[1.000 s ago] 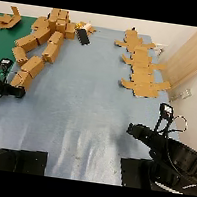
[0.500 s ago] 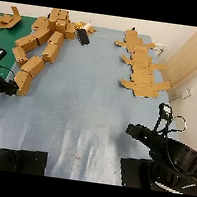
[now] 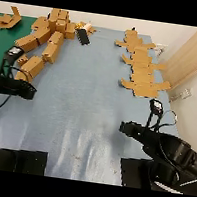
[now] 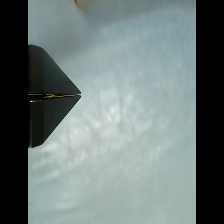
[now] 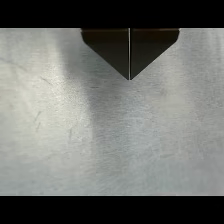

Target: Fold the box.

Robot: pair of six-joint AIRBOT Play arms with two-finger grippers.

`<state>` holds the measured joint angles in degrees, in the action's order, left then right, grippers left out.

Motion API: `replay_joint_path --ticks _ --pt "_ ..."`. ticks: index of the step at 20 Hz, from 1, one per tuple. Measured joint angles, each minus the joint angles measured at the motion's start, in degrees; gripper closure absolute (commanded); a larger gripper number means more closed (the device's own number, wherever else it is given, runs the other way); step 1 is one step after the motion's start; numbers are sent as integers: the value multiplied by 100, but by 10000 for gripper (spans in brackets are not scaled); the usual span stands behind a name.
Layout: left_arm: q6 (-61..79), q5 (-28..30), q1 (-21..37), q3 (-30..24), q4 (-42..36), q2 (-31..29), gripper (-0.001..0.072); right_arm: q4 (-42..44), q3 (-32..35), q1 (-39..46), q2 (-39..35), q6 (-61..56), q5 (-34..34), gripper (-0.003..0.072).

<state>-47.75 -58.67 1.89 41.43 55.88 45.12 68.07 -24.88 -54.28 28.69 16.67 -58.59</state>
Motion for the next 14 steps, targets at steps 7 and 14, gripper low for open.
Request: replay_joint_path --ticks 7,14 --pt "-981 313 -2341 0 -28 809 701 1753 -1368 1421 1753 2839 105 681" --pt "-1449 894 -3460 2 -96 1115 700 2782 -2247 1875 3139 4419 116 680"
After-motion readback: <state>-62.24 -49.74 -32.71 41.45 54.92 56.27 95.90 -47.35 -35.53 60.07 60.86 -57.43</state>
